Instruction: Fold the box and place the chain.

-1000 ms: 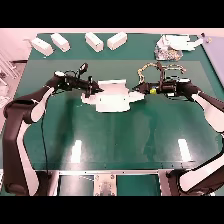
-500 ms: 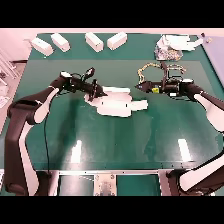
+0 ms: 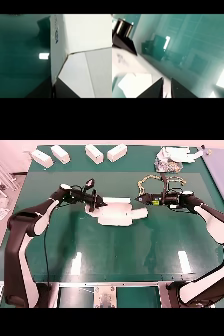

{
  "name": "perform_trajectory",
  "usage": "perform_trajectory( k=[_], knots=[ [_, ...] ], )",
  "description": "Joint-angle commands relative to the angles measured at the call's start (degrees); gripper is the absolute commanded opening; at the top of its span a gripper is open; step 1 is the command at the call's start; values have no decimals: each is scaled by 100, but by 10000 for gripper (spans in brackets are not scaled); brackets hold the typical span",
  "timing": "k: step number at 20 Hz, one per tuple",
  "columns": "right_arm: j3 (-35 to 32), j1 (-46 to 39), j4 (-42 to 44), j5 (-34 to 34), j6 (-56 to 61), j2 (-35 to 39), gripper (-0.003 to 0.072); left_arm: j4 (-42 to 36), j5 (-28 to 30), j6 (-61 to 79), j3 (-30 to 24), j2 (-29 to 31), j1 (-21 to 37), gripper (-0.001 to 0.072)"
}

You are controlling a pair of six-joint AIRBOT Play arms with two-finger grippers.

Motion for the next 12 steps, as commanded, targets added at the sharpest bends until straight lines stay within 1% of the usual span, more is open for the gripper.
perform_trajectory(
  k=[1,3,5,7,10,12],
  knots=[
    [-2,0,-22,-2,-11,2,122,-407,-247,59,2,17,127,14],
    [-2,4,-20,-2,-7,2,122,-308,-251,52,0,17,120,14],
    [-2,4,-15,0,-2,2,122,37,-317,28,0,15,52,14],
    [-2,7,44,0,-4,2,122,350,-245,9,0,15,-24,14],
    [-2,4,31,140,-7,2,122,422,-20,57,0,15,-46,14],
    [-4,4,-28,175,-9,2,122,424,20,55,0,15,-46,14]
  ],
)
